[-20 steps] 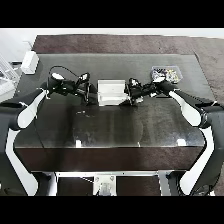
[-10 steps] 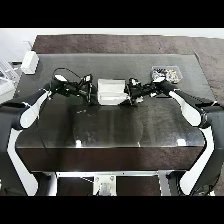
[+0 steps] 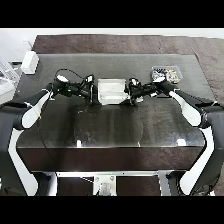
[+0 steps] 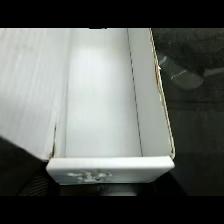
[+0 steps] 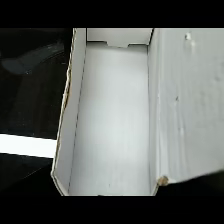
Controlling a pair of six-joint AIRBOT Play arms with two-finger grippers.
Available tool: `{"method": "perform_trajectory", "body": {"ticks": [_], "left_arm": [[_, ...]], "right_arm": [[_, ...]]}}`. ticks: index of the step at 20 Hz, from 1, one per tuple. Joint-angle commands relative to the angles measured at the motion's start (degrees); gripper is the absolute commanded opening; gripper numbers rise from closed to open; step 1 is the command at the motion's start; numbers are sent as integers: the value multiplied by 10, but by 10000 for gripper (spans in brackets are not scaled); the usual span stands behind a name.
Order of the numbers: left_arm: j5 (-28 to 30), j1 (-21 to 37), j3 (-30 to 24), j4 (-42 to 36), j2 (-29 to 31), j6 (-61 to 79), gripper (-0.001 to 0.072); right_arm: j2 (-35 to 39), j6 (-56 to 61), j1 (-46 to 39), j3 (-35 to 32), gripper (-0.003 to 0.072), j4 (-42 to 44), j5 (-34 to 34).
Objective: Fold the box and place the chain.
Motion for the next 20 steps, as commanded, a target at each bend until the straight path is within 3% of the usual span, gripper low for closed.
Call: {"method": "perform_trajectory", "body": {"ticks": [1, 11, 12, 13, 14, 20], "left_arm": [[4, -2, 0, -1, 0, 2, 715], [17, -13, 0, -1, 0, 2, 710], [17, -13, 0, -1, 0, 2, 672], [15, -13, 0, -1, 0, 2, 528], [12, -13, 0, 0, 0, 3, 428], [13, -13, 0, -1, 0, 2, 408]], "right_arm": [[0, -1, 0, 0, 516, -1, 2], [0, -1, 0, 0, 516, -1, 2], [0, -1, 0, 0, 516, -1, 2], [0, -1, 0, 0, 516, -1, 2], [0, -1, 0, 0, 516, -1, 2], [0, -1, 0, 0, 516, -1, 2]]}}
